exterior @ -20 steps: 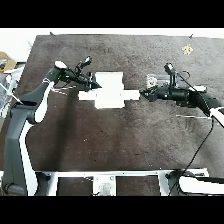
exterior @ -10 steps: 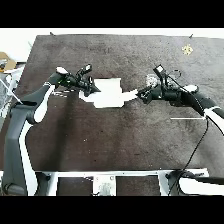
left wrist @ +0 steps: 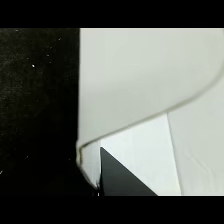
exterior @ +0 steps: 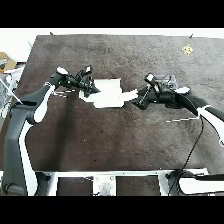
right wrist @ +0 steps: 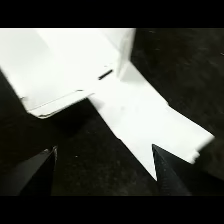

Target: Fold the box and place the chain.

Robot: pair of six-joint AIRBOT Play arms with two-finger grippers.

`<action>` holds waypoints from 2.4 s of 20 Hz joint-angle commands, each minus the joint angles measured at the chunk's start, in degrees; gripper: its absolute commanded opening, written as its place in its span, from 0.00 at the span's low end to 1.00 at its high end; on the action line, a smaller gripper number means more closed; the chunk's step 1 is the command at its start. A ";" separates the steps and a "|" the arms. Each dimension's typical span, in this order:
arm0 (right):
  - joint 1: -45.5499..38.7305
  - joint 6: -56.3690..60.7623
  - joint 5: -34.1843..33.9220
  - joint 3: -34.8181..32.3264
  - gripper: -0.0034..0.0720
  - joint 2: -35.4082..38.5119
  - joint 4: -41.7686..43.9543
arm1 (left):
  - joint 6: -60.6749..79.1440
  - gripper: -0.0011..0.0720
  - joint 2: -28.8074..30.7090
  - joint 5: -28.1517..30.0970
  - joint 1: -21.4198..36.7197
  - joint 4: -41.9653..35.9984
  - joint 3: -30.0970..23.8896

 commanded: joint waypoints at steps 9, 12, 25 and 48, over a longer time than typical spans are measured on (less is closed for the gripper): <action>9.86 -9.94 1.16 11.23 0.92 -8.76 -9.64 | 0.07 0.03 -0.04 0.28 0.04 0.33 -0.02; 12.13 -9.92 0.59 12.61 0.92 -10.93 -11.61 | 0.07 0.03 -0.04 0.31 0.04 0.33 -0.04; 10.82 -8.20 -5.70 13.49 0.92 -8.44 -10.64 | 0.07 0.03 -0.04 0.31 0.04 0.31 -0.02; 5.01 -0.33 22.03 41.07 0.92 -28.89 -7.02 | 0.07 0.03 -0.04 0.31 0.04 0.17 -0.02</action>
